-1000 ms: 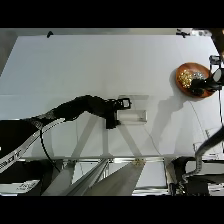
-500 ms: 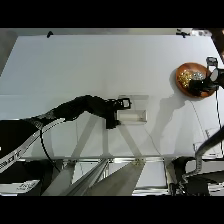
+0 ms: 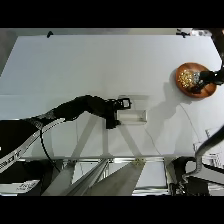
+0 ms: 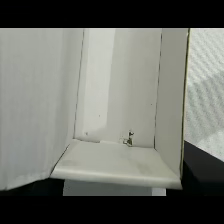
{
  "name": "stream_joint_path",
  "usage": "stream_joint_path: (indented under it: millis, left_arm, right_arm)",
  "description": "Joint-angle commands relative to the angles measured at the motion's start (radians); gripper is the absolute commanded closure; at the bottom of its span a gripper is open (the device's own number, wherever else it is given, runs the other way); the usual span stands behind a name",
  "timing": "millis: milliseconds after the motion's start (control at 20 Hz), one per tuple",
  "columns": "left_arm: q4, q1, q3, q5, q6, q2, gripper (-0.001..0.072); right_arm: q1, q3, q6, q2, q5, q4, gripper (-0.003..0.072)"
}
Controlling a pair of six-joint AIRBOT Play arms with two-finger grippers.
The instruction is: Fold the box and place the chain.
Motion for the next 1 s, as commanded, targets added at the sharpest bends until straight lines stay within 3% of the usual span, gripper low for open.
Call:
stream_joint_path:
  millis: [0,250,450,750,950]
  left_arm:
    - [0.000,-0.001,-0.001,0.000,0.000,0.000,0.0394]
    - [0.000,-0.001,-0.001,0.000,0.000,0.000,0.0394]
    - [0.000,-0.001,-0.001,0.000,0.000,0.000,0.0394]
    - [0.000,-0.001,-0.001,0.000,0.000,0.000,0.0394]
    - [0.000,-0.001,-0.001,0.000,0.000,0.000,0.0394]
  right_arm:
    - [0.001,0.000,-0.104,0.134,0.121,0.188,0.0675]
    - [0.001,0.000,-0.249,0.271,0.398,0.491,0.0674]
    - [0.042,-0.016,-0.267,0.382,0.550,0.510,0.0674]
    - [0.240,-0.137,-0.224,0.582,0.567,0.510,0.0674]
    - [0.372,-0.214,-0.177,0.613,0.556,0.505,0.0674]
